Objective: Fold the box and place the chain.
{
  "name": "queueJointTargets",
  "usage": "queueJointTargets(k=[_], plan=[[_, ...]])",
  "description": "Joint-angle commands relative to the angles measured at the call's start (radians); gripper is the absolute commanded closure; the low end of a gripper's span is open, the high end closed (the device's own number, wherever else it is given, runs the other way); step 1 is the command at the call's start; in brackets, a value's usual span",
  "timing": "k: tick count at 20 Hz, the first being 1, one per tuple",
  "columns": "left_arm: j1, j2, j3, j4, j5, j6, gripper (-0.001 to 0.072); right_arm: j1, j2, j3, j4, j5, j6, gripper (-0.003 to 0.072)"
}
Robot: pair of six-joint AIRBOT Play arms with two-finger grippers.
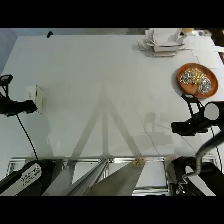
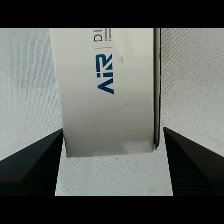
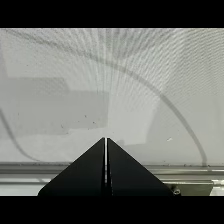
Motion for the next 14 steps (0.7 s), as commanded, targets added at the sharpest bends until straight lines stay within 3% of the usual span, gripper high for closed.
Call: queueJointTargets(k=[1,5,14], plan=[[0.001,0.004,-0.022,0.0,0.011,0.0,0.002,-0.001,0.001,0.0,0.0,0.0,0.0,0.067],[0.0,0.056,-0.022,0.011,0.023,0.006,0.0017,-0.001,0.001,0.0,0.0,0.0,0.0,0.067],[-0.082,0.352,-0.022,0.034,0.006,0.023,0.0021,-0.001,0.001,0.0,0.0,0.0,0.0,0.067]])
